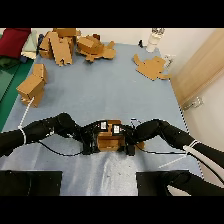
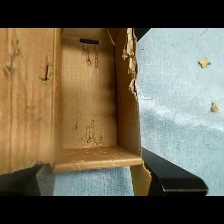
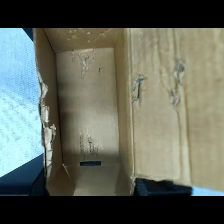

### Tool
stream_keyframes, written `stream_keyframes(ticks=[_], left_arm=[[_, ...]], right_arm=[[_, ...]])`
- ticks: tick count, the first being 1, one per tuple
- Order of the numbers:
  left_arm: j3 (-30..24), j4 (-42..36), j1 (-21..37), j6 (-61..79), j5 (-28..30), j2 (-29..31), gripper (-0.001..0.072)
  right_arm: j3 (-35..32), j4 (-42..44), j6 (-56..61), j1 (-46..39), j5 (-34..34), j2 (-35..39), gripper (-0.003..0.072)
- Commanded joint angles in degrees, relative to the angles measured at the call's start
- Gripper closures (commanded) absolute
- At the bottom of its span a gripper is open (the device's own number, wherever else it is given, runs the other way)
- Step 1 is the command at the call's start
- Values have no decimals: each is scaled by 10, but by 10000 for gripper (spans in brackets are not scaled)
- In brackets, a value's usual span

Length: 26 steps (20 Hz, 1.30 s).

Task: Fold the box.

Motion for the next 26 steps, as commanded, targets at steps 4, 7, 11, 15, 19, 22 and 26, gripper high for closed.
stream_keyframes(ticks=[4, 7, 11, 15, 19, 22, 26], left_arm=[[1, 5, -1, 17, -3, -5, 379], [1, 4, 0, 17, -4, -5, 378], [1, 4, 0, 17, -4, -5, 377], [1, 4, 0, 17, -3, -5, 378], [1, 4, 0, 17, -3, -5, 378], [1, 4, 0, 17, -3, -5, 378], [1, 4, 0, 16, -1, -5, 378]], right_arm=[[0, 0, 0, 0, 0, 0, 166], [0, 1, 0, 0, 0, 0, 166], [0, 3, 0, 0, 0, 0, 166], [0, 0, 18, 0, 0, 0, 88], [0, -18, 72, 0, 0, 7, 82], [0, -21, 89, 0, -2, 15, 82], [0, -44, 123, 0, -12, 21, 82]])
